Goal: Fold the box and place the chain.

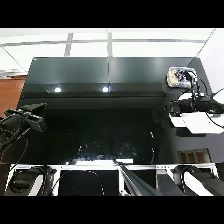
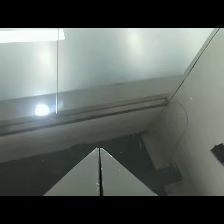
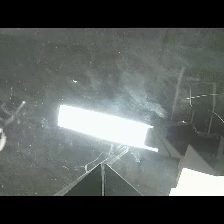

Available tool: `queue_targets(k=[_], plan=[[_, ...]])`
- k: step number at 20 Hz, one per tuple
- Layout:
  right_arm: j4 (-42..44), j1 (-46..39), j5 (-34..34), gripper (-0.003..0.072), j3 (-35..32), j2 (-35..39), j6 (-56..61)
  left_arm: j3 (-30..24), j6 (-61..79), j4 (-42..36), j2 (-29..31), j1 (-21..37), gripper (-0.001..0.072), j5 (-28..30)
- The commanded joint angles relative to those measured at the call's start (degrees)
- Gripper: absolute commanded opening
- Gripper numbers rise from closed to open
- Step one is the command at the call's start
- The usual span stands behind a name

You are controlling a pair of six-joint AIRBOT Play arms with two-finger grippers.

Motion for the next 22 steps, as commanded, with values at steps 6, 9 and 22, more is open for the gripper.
queue_targets(k=[6,9,22], plan=[[0.0,0.0,0.0,0.0015,0.0,0.0,0.0,-0.1,0.0,0.0,0.0,0.2,0.0028,0.0],[0.0,0.0,0.0,0.0015,0.0,0.0,0.0,-0.1,0.0,0.0,0.0,0.2,0.0028,0.0],[8.7,0.5,-23.5,0.0016,0.0,-1.5,0.6,-1.9,0.4,-7.0,-16.0,0.2,0.0704,10.5]])
